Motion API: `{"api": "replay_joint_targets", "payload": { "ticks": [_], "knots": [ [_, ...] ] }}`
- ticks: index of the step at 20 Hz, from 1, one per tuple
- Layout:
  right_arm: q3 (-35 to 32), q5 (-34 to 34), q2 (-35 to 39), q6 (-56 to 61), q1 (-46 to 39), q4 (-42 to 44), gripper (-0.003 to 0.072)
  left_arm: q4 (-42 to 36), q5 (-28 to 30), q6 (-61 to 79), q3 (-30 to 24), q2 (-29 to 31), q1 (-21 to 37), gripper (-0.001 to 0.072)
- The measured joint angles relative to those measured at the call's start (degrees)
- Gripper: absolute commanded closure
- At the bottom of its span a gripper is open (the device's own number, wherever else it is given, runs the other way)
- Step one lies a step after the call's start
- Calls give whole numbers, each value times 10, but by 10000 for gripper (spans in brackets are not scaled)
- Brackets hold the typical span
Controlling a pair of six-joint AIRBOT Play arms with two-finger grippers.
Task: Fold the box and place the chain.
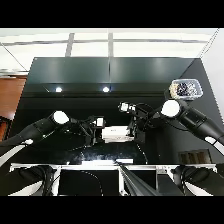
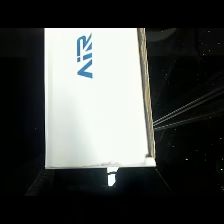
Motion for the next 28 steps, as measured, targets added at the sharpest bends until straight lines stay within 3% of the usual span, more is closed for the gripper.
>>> {"api": "replay_joint_targets", "payload": {
  "ticks": [19,24,25,26,28],
  "knots": [
    [-9,-16,-4,18,21,-11,370,1,-1,0,0,0,0,246],
    [12,32,28,96,-9,-11,373,0,0,-1,0,0,0,246],
    [15,53,34,126,-21,-12,481,0,0,-1,0,0,0,247],
    [14,70,38,155,-32,-11,677,0,0,-1,0,0,0,247],
    [-1,95,43,213,-50,15,673,0,0,-1,0,0,0,247]
  ]
}}
